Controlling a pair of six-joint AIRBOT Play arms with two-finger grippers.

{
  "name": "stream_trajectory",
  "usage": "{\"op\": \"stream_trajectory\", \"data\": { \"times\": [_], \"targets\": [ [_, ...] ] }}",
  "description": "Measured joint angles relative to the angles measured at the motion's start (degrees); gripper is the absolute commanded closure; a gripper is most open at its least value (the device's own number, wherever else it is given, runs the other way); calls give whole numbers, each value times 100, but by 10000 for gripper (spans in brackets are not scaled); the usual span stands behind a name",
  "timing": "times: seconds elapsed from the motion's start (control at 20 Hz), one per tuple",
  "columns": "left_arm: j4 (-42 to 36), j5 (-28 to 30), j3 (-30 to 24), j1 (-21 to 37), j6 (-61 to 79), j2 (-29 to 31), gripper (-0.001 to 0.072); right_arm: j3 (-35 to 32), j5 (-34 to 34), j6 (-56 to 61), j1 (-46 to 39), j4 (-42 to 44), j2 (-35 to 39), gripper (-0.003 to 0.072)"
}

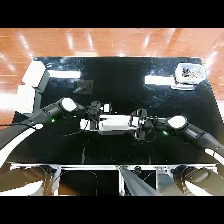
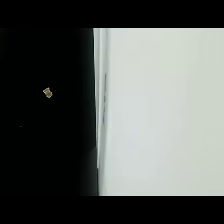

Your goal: Fold the box and place the chain.

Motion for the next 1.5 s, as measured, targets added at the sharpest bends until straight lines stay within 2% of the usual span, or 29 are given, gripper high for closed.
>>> {"op": "stream_trajectory", "data": {
  "times": [0.3, 0.65, 0.7, 0.75, 0.95, 1.0, 1.5],
  "targets": [
    [44, -48, 9, 0, -92, -15, 685, 197, 599, -306, -494, 199, -490, -27],
    [35, -125, 13, 0, -153, -57, 685, 321, 717, -275, -577, 264, -647, -25],
    [35, -129, 13, 0, -153, -59, 685, 326, 715, -262, -568, 251, -656, 50],
    [37, -133, 13, 0, -153, -59, 685, 332, 710, -247, -538, 221, -660, 81],
    [42, -149, 13, 0, -155, -61, 685, 337, 531, -92, -356, -7, -678, 79],
    [55, -149, 13, 0, -157, -61, 685, 337, 494, -37, -326, -70, -682, 53],
    [247, -260, 94, 7, -225, -125, 685, 354, 291, 503, -203, -522, -693, 51]
  ]
}}
